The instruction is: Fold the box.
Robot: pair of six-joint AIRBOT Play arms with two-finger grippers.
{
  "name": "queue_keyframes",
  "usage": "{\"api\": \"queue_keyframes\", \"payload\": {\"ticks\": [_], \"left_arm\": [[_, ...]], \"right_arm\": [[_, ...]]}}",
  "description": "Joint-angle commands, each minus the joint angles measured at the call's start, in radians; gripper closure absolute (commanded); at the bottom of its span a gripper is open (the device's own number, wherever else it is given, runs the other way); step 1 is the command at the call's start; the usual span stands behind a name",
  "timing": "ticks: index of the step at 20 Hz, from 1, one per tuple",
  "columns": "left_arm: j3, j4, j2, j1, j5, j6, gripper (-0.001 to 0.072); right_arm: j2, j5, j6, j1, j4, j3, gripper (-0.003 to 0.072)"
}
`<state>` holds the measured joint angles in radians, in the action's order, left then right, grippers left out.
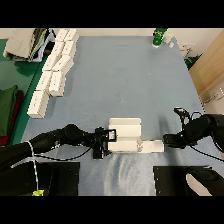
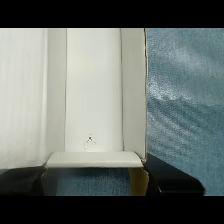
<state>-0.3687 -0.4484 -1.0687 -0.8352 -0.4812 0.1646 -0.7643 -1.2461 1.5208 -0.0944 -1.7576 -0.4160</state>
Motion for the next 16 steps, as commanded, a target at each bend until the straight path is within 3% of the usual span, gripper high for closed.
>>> {"api": "queue_keyframes", "payload": {"ticks": [1, 10, 16], "left_arm": [[0.000, 0.000, 0.001, 0.000, 0.000, 0.000, 0.0303], [0.000, 0.000, 0.001, 0.000, 0.000, 0.000, 0.0303], [0.000, 0.000, 0.001, 0.000, 0.000, 0.000, 0.0303]], "right_arm": [[-0.055, 0.010, 0.071, -0.056, -0.173, -0.001, 0.0685], [-0.002, -0.052, 0.169, -0.056, -0.333, 0.000, 0.0685], [-0.003, 0.060, 0.221, -0.053, -0.409, 0.088, 0.0686]]}}
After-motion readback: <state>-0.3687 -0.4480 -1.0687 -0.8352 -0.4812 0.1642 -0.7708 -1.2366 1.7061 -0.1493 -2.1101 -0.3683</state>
